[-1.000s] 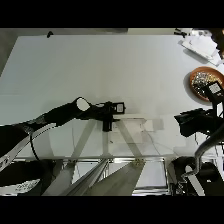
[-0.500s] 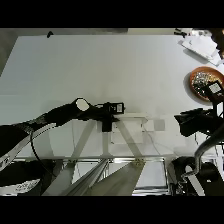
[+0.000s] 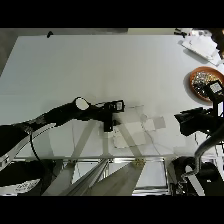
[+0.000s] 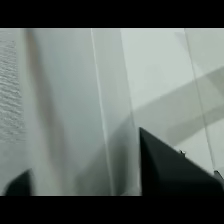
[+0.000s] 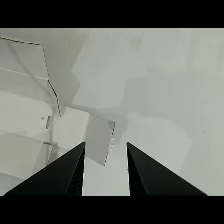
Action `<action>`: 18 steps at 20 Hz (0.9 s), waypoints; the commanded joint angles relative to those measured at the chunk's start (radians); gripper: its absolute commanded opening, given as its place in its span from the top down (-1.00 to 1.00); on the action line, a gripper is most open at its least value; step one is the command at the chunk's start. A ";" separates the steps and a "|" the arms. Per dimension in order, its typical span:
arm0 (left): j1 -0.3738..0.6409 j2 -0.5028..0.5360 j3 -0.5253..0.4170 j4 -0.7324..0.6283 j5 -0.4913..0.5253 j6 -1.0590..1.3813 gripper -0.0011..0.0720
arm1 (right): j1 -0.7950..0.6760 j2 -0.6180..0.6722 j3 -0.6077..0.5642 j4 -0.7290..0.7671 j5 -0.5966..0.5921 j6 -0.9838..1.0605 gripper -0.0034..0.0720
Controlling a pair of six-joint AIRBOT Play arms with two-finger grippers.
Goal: Fold the box and place the chain.
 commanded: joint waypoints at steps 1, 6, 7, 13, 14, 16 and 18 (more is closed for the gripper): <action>0.010 0.000 0.000 0.004 -0.013 0.001 0.82 | 0.000 0.001 0.000 0.000 0.000 0.000 0.11; 0.013 0.000 0.000 0.054 0.006 0.058 0.95 | 0.000 0.001 0.000 0.000 0.000 0.000 0.11; 0.011 0.000 0.000 0.064 0.006 0.087 0.96 | 0.000 0.000 0.000 0.000 -0.001 0.000 0.11; 0.012 0.000 0.000 0.061 0.006 0.099 0.95 | 0.000 0.000 0.000 0.000 -0.001 0.000 0.11; 0.012 -0.001 0.000 0.058 0.006 0.098 0.95 | 0.000 0.000 0.000 0.000 -0.001 0.000 0.11; 0.012 -0.001 0.000 0.049 0.006 0.092 0.95 | 0.000 0.000 0.000 0.000 0.000 0.000 0.11; 0.012 -0.001 0.000 -0.001 0.006 0.087 0.95 | 0.000 0.000 0.000 0.000 -0.001 0.000 0.11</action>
